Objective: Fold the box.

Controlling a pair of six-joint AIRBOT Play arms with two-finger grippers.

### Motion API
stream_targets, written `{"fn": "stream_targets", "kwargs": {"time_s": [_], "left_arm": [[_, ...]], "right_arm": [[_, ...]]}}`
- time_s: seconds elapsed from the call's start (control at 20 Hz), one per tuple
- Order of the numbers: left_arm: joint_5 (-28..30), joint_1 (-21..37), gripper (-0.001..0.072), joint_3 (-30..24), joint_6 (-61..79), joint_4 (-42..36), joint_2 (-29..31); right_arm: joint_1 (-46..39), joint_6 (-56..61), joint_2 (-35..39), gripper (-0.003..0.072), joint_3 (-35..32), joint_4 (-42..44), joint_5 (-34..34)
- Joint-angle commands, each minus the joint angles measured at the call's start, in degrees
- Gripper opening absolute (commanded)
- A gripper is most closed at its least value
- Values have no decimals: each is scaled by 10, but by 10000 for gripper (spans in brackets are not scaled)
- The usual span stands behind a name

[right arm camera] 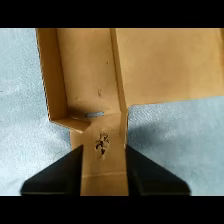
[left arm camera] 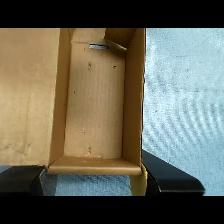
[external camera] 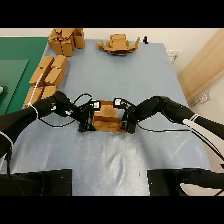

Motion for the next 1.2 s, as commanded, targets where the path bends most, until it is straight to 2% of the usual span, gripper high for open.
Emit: {"fn": "stream_targets", "kwargs": {"time_s": [0.0,0.5,0.8,1.15], "left_arm": [[2,0,225,0,0,0,0],[3,0,225,0,0,0,0],[3,0,225,0,0,0,0],[3,0,225,0,0,0,0]], "right_arm": [[8,-9,-14,308,-2,35,21],[51,-28,-14,300,-1,37,22],[51,-36,-14,300,-1,35,69],[51,-38,-14,311,-1,-72,1]]}}
